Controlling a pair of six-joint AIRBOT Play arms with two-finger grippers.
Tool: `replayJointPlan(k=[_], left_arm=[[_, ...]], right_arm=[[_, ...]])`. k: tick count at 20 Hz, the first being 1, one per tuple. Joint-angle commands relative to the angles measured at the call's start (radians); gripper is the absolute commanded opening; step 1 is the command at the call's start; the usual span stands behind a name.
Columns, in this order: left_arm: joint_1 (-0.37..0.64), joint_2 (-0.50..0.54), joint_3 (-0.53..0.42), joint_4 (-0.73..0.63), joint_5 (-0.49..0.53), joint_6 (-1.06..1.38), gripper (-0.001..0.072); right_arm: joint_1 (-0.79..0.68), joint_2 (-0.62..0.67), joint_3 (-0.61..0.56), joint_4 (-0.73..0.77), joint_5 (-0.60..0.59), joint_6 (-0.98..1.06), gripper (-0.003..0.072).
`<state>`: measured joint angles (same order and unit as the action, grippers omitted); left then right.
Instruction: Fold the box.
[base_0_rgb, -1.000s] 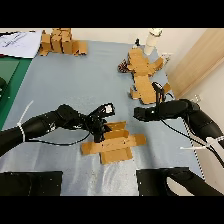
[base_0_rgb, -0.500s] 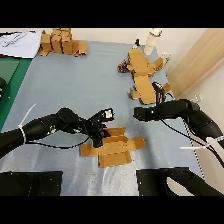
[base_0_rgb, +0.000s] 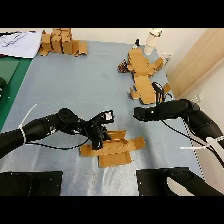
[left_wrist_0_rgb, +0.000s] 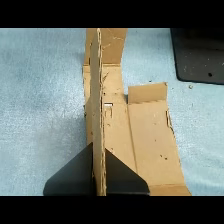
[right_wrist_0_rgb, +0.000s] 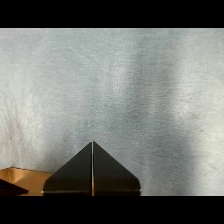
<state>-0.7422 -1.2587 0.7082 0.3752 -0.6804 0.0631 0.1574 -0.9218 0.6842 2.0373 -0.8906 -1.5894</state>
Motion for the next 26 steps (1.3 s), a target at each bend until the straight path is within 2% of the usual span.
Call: replayJointPlan(k=[1,6,16,22,26], left_arm=[[0.002,0.000,-0.001,0.011,-0.011,0.000,0.0012],[0.002,0.000,0.013,0.043,-0.060,0.000,0.0012],[0.002,0.000,0.014,0.051,-0.061,0.001,0.0013],[0.052,0.000,0.016,0.044,-0.102,0.005,0.0013],[0.051,-0.001,0.016,0.043,-0.100,0.016,0.0013]], right_arm=[[0.001,0.000,0.000,0.001,-0.002,0.000,0.0005],[0.001,0.000,0.000,0.001,-0.005,0.000,0.0004],[0.001,0.000,0.000,0.001,-0.010,0.000,0.0005],[0.001,0.000,0.000,0.000,-0.018,0.000,0.0005],[0.001,0.000,0.000,0.000,-0.015,0.000,0.0005]])
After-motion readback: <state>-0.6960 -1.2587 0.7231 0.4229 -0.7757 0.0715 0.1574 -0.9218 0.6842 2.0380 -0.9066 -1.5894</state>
